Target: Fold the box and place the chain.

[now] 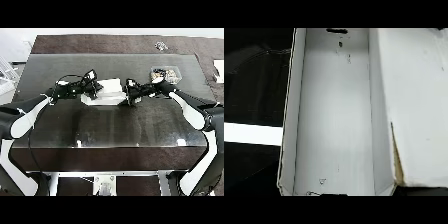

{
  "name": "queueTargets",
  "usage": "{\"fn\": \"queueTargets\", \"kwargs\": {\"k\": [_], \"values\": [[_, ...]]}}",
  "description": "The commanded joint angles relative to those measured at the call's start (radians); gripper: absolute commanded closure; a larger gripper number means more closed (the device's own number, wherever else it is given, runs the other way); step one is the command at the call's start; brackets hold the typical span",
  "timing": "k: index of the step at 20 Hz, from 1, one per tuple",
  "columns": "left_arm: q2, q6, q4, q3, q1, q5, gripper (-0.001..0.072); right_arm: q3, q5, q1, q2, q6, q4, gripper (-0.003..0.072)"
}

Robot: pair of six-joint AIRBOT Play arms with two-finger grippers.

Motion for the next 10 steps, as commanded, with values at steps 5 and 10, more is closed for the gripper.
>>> {"fn": "queueTargets", "kwargs": {"k": [5,10], "values": [[0.037,0.000,0.006,0.051,0.000,-0.026,0.0689,0.000,0.001,0.001,-0.001,0.000,0.000,0.0109],[0.193,-0.046,0.084,0.051,0.058,-0.150,0.0688,0.000,0.001,0.001,-0.001,0.000,0.000,0.0109]]}}
